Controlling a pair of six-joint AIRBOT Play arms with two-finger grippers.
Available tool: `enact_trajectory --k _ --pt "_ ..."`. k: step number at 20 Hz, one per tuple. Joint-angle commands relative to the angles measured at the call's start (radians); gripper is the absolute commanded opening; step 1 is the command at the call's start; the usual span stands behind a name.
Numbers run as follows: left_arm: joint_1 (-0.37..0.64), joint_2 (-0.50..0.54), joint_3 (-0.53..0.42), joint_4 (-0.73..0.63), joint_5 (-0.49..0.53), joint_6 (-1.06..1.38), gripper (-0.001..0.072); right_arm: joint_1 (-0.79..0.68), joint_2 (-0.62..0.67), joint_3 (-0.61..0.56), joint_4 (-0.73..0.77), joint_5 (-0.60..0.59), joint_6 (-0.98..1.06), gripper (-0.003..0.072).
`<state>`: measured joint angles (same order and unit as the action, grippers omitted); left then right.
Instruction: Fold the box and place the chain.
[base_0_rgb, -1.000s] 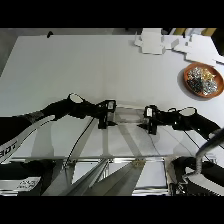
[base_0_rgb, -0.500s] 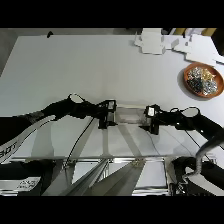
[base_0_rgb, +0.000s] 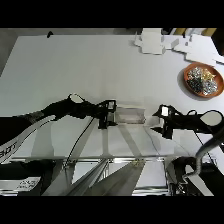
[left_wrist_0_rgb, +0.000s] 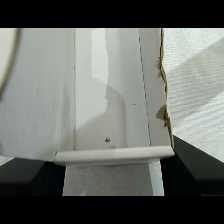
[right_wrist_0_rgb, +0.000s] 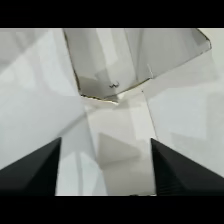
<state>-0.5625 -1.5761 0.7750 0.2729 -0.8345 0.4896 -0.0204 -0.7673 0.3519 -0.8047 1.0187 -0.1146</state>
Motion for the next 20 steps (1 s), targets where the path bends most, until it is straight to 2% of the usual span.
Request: enact_trajectory --k 1,2,3,4,5,7,9,11,12,15,18,20 --pt "0.0 0.0 0.0 0.0 0.0 0.0 0.0154 -0.003 0.092 0.001 0.133 0.121 0.052 0.0431" --pt "0.0 0.0 0.0 0.0 0.0 0.0 0.0154 0.014 0.09 0.001 0.203 0.135 0.031 0.0366" --pt "0.0 0.0 0.0 0.0 0.0 0.0 0.0154 0.04 0.087 0.001 0.245 0.141 0.006 0.0239" --pt "0.0 0.0 0.0 0.0 0.0 0.0 0.0154 0.074 0.079 0.001 0.274 0.136 -0.038 0.0059" --pt "0.0 0.0 0.0 0.0 0.0 0.0 0.0154 0.11 0.064 0.001 0.304 0.105 -0.07 0.0014" --pt "0.0 0.0 0.0 0.0 0.0 0.0 0.0154 0.184 0.005 0.001 0.409 -0.069 -0.07 0.0014" --pt "0.0 0.0 0.0 0.0 0.0 0.0 0.0154 0.242 -0.082 0.001 0.615 -0.284 -0.096 0.0014" --pt "0.0 0.0 0.0 0.0 0.0 0.0 0.0154 0.272 -0.183 0.001 0.832 -0.436 -0.166 0.0014" --pt "0.0 0.0 0.0 0.0 0.0 0.0 0.0154 0.275 -0.237 0.001 0.897 -0.469 -0.183 0.0014" --pt "0.0 0.0 0.0 0.0 0.0 0.0 0.0154 0.275 -0.36 0.001 0.907 -0.496 -0.169 0.0014" --pt "0.0 0.0 0.0 0.0 0.0 0.0 0.0154 0.275 -0.391 0.001 0.898 -0.497 -0.168 0.0014" --pt "0.0 0.0 0.0 0.0 0.0 0.0 0.0154 0.275 -0.391 0.001 0.845 -0.509 -0.089 0.0014"
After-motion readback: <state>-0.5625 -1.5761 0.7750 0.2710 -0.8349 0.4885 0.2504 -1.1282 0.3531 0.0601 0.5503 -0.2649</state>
